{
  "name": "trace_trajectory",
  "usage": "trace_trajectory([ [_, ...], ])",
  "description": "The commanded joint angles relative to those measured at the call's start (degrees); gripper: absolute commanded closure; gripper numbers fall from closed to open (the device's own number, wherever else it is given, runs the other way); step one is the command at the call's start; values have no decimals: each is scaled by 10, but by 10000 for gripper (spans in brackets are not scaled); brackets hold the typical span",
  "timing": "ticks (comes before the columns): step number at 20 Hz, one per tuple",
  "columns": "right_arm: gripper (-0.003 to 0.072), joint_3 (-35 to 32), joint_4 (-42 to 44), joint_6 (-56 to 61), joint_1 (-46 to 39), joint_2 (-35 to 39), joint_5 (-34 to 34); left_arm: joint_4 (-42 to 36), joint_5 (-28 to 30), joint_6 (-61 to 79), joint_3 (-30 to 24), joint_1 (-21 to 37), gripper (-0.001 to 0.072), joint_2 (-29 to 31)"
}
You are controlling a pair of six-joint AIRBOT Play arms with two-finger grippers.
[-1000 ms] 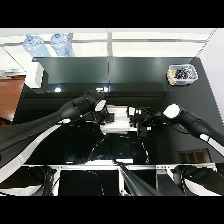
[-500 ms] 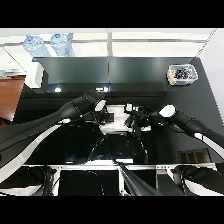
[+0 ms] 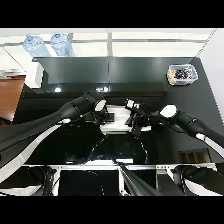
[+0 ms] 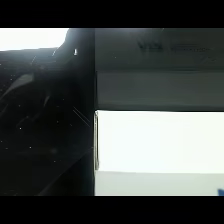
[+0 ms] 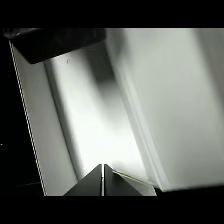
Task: Fold the box and place the chain.
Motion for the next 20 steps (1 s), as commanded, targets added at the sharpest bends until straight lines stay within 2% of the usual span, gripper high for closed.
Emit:
trace_trajectory([
  [1,672,19,-128,287,-38,61,82,0,0,1,0,0,686,0],
  [3,672,43,-216,442,-114,123,188,0,-1,1,0,0,686,0],
  [5,672,38,-244,530,-223,162,235,0,-1,1,0,0,686,0],
  [7,673,9,-215,560,-332,164,233,0,-1,1,0,0,686,0],
  [9,673,-53,-146,590,-426,153,195,-1,-1,1,0,0,686,0],
  [11,673,-110,-71,593,-468,123,174,-1,-1,1,0,0,686,0],
  [14,673,-132,-1,529,-434,44,193,-1,-1,1,0,0,686,0],
  [18,672,-127,146,404,-325,-40,181,0,-1,1,0,0,686,0],
  [20,672,-101,153,397,-275,-63,179,0,-1,1,0,0,686,0],
])
